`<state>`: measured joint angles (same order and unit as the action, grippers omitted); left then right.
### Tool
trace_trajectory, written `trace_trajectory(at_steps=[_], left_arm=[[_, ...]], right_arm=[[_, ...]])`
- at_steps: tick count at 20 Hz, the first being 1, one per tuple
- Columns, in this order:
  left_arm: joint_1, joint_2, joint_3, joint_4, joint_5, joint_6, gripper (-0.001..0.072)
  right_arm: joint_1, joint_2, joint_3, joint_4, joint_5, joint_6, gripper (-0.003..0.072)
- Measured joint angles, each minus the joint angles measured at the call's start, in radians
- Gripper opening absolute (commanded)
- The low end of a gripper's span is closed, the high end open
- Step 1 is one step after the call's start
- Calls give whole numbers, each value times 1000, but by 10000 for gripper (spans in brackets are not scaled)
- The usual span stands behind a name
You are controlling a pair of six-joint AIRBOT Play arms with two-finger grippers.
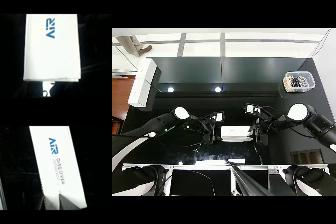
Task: Fold the box and place the chain.
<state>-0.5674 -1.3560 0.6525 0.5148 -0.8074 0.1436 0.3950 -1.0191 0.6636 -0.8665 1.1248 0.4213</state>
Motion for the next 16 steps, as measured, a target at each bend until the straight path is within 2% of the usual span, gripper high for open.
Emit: trace_trajectory(at_steps=[9,13,14,16], left_arm=[[0,0,0,-1,3,0,414],[0,0,0,-1,4,0,414],[0,0,0,-1,4,0,414],[0,0,0,0,4,0,414]], right_arm=[[-3,4,27,-2,47,92,209],[-42,10,74,2,89,214,187],[-60,12,84,7,106,259,24],[-100,13,89,37,149,367,11]])
